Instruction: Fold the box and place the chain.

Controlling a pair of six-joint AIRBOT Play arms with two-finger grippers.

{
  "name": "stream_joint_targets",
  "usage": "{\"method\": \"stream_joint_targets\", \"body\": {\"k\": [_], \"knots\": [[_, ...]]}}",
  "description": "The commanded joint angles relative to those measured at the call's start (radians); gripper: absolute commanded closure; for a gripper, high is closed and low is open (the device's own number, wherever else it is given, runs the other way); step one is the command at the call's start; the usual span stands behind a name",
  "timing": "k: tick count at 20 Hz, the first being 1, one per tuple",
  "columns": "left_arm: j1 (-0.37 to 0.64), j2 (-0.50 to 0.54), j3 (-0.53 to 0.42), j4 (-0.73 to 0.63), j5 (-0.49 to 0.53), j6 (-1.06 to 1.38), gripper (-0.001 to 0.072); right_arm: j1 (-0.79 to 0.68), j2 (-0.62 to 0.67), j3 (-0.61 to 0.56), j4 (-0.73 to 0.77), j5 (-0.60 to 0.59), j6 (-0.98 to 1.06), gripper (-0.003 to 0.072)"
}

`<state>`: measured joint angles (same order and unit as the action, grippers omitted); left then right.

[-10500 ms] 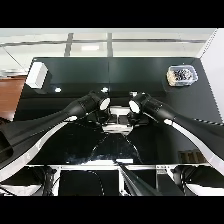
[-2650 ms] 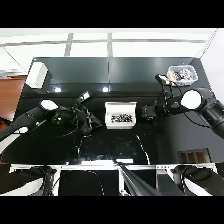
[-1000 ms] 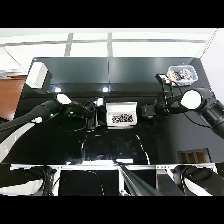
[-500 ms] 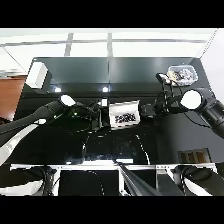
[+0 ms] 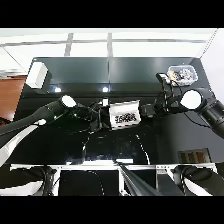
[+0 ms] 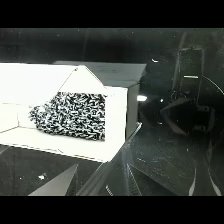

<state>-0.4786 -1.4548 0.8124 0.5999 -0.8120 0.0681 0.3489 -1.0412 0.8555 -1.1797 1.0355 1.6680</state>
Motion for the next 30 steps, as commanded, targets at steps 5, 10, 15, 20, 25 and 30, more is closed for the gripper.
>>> {"method": "stream_joint_targets", "body": {"k": [5,10,15,20,25,30], "knots": [[-0.06,0.0,0.001,-0.044,0.084,-0.05,-0.0011,0.0,0.001,0.0,0.0,-0.015,0.0,0.0318],[-0.06,-0.005,0.001,-0.063,0.111,-0.05,-0.0011,0.0,0.001,0.0,0.0,-0.016,0.0,0.0318],[-0.061,-0.021,0.01,-0.092,0.094,0.187,0.0014,0.0,0.001,0.0,0.0,-0.016,0.0,0.0318],[-0.055,-0.03,0.02,-0.09,0.098,0.239,0.0333,-0.001,0.001,0.004,0.022,-0.058,0.0,0.0318],[-0.055,-0.03,0.02,-0.084,0.098,0.239,0.0333,-0.004,0.002,0.109,0.037,-0.138,-0.024,0.0318],[-0.055,-0.03,0.019,-0.084,0.098,0.239,0.0333,-0.01,-0.036,0.119,0.021,-0.285,-0.024,0.0316]]}}
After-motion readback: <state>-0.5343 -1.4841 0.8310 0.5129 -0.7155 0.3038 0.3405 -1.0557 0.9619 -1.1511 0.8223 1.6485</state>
